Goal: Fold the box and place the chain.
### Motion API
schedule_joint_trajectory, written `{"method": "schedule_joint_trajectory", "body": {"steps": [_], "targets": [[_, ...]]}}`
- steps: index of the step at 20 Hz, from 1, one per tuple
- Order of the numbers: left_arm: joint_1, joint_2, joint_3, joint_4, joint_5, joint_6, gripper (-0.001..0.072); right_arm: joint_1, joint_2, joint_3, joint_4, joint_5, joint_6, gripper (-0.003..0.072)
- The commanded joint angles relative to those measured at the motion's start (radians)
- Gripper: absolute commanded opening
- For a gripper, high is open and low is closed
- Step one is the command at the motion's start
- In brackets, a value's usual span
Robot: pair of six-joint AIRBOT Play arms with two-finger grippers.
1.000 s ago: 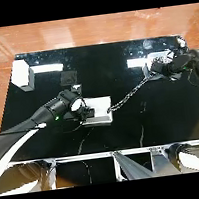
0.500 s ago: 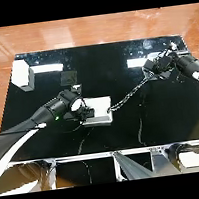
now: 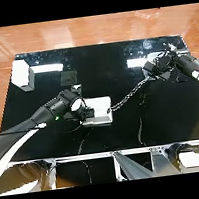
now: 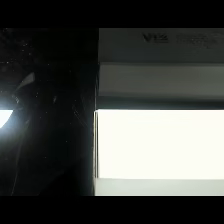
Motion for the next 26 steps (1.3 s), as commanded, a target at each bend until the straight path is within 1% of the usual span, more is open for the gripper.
{"method": "schedule_joint_trajectory", "body": {"steps": [1,4,8,11,15,18,20,23,26], "targets": [[0.000,-0.001,0.001,-0.002,0.000,0.003,0.0022,0.000,0.065,0.011,0.001,-0.032,-0.152,0.0026],[0.000,-0.001,0.001,-0.001,-0.001,0.003,0.0022,0.000,0.162,0.046,0.006,-0.050,-0.262,0.0026],[0.000,-0.001,0.001,-0.001,-0.003,0.003,0.0022,0.000,0.321,0.101,0.009,-0.051,-0.315,0.0026],[0.000,-0.001,0.001,-0.001,-0.003,0.003,0.0022,0.000,0.450,0.108,0.030,-0.058,-0.357,0.0025],[0.000,-0.001,0.001,-0.001,-0.003,0.003,0.0022,0.001,0.583,0.108,0.135,-0.130,-0.438,0.0026],[0.000,-0.001,0.001,-0.001,-0.003,0.003,0.0022,0.010,0.642,0.108,0.236,-0.209,-0.505,0.0025],[0.000,-0.001,0.001,-0.001,-0.003,0.003,0.0022,0.048,0.675,0.108,0.241,-0.239,-0.507,0.0026],[0.000,-0.001,0.001,-0.001,-0.003,0.003,0.0022,0.145,0.699,0.107,0.277,-0.268,-0.507,0.0026],[0.000,-0.001,0.001,-0.001,-0.003,0.003,0.0022,0.270,0.699,0.108,0.299,-0.254,-0.504,0.0025]]}}
